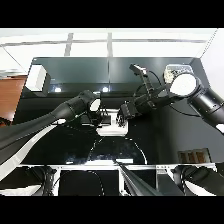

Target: Fold the box and place the chain.

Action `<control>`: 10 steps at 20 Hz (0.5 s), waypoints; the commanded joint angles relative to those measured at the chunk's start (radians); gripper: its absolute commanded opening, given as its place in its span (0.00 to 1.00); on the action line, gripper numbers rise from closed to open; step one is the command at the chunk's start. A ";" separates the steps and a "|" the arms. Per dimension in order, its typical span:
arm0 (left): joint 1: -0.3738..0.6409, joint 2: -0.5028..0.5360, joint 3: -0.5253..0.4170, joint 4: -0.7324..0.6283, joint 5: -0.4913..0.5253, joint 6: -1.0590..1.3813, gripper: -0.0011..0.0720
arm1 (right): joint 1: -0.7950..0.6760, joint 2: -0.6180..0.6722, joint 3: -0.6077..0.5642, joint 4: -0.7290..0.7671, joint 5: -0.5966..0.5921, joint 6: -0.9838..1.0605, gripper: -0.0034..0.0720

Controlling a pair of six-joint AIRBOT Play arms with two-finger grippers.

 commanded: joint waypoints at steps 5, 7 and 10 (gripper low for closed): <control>0.001 0.000 0.000 0.000 0.000 0.000 0.05 | 0.063 -0.003 -0.028 -0.165 -0.140 0.082 0.46; 0.001 0.000 0.000 0.000 0.000 0.000 0.05 | 0.047 -0.002 -0.028 -0.218 -0.085 0.087 0.46; 0.001 0.000 0.000 -0.002 0.000 0.000 0.05 | -0.022 0.017 -0.027 -0.329 -0.001 0.087 0.46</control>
